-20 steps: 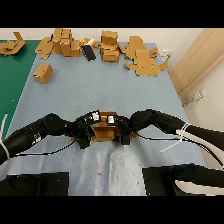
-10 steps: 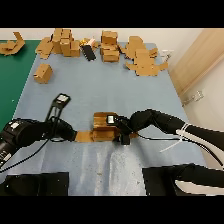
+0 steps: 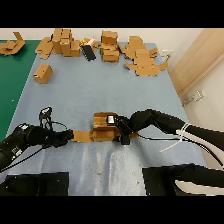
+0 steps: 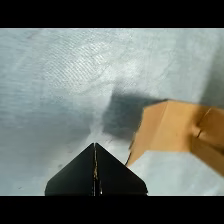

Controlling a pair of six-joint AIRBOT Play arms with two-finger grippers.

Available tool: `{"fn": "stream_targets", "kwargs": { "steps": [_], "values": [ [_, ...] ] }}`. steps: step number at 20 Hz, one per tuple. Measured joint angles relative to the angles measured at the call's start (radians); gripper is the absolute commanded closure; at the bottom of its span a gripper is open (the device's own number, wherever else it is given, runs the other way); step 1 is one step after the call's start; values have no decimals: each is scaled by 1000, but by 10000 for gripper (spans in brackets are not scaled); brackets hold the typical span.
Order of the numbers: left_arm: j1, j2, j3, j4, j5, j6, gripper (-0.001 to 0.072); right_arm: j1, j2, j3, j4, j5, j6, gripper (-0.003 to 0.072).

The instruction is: Fold the box.

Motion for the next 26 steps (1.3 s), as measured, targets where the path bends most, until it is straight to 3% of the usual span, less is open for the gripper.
{"fn": "stream_targets", "kwargs": {
  "steps": [4, 10, 20, 26],
  "values": [
    [1, -79, -5, -178, 129, 100, 698, 0, 0, 0, 0, 0, 0, 175],
    [-8, -115, -6, -361, 196, 239, 698, 0, 0, 0, 0, 0, 0, 175],
    [-68, -127, -7, -543, 200, 373, 697, 0, 0, 0, 0, 0, 0, 175],
    [-79, -127, 36, -541, 182, 369, 703, 0, 0, 0, 0, 0, 0, 175]
  ]
}}
